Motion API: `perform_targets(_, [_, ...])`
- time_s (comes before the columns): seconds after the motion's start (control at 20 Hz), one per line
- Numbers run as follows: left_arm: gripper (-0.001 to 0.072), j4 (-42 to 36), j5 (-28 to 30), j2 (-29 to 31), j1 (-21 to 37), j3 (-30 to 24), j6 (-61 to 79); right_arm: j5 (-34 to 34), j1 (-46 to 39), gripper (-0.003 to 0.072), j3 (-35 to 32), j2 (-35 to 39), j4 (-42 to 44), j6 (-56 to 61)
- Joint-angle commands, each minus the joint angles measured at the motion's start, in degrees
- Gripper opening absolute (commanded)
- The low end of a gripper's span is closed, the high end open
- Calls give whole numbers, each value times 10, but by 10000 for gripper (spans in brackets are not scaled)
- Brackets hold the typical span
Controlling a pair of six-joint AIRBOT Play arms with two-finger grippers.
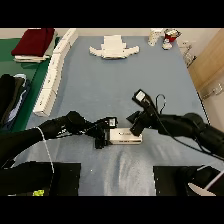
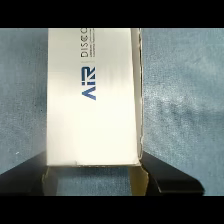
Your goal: Fold the box.
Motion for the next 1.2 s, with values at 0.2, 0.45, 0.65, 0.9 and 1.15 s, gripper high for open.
perform_targets(0.2, [445, 0, 0, 0, 0, 1, 0, -369, -193, 6, 209, -165, -190, 271])
perform_targets(0.45, [445, 0, 0, 0, 1, 1, 0, -420, -241, 7, 276, -262, -178, 326])
perform_targets(0.65, [445, 0, 1, 0, 1, 1, 1, -409, -240, 7, 278, -271, -177, 326])
perform_targets(0.9, [445, 0, 0, 0, 0, 1, 1, -409, -240, 6, 278, -271, -176, 326])
perform_targets(1.15, [445, 1, 5, 10, 5, 1, -55, -409, -240, 7, 278, -271, -176, 326])
